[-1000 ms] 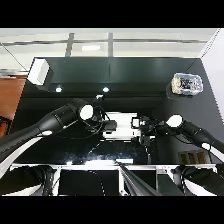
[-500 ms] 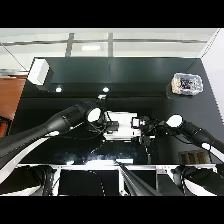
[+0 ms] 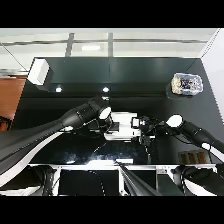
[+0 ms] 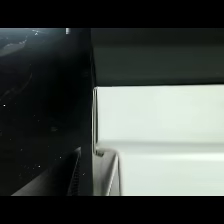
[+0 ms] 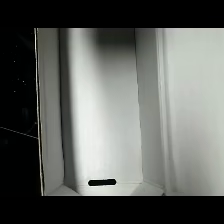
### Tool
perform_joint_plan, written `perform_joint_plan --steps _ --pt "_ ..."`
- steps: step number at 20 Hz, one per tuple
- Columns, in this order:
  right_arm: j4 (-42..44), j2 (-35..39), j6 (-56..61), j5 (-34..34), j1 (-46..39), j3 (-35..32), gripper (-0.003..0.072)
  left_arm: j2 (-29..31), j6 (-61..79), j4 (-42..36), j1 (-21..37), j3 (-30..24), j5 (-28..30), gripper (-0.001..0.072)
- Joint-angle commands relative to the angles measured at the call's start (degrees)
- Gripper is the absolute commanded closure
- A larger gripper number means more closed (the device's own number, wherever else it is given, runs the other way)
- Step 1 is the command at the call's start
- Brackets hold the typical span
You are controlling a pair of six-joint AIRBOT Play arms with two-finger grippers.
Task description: Fold the box and place the chain.
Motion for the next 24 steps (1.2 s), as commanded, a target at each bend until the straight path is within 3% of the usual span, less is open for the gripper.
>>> perform_joint_plan --steps 1,6,7,8,9,10,14,17,19,21,22,24 --pt "0.0 0.0 0.0 0.04 0.0 0.02 0.0252 -1.38 -2.54 0.46 -0.28 0.37 0.74 0.0432" --pt "0.0 0.0 0.0 0.04 0.0 0.02 0.0252 -2.29 -2.84 0.72 -0.28 0.37 0.52 0.0434" --pt "0.0 0.0 0.0 0.04 0.0 0.02 0.0252 -2.29 -2.84 0.68 -0.26 0.39 0.52 0.0473" --pt "0.0 0.0 0.0 0.04 0.0 0.0 0.0252 -2.29 -2.84 0.7 -0.28 0.39 0.57 0.0598" --pt "0.0 0.0 0.0 0.02 0.0 0.02 0.0252 -2.29 -2.84 0.7 -0.28 0.39 0.61 0.0673" --pt "0.0 0.0 0.0 0.04 0.0 0.02 0.0252 -2.29 -2.84 0.7 -0.28 0.39 0.61 0.0681" --pt "0.0 0.0 0.0 0.02 0.0 0.0 0.0252 -2.29 -2.84 0.66 -0.26 0.39 0.35 0.0674" --pt "0.0 0.0 0.0 0.02 0.0 0.02 0.0251 -2.25 -2.93 1.44 -0.17 1.14 -0.52 0.0391" --pt "0.0 0.0 0.0 0.02 0.0 0.02 0.0252 -2.25 -3.08 3.3 -0.17 2.08 -1.99 0.0283" --pt "0.0 0.0 0.0 0.02 0.0 0.02 0.0252 -2.29 -3.1 3.54 -0.17 2.29 -2.4 0.0286" --pt "0.0 0.0 0.0 0.02 0.0 0.02 0.0252 -2.36 -3.13 3.5 -0.17 2.29 -2.4 0.0323" --pt "0.0 0.0 0.0 0.02 0.0 0.0 0.0252 -2.38 -3.13 3.52 -0.17 2.29 -2.19 0.0485"
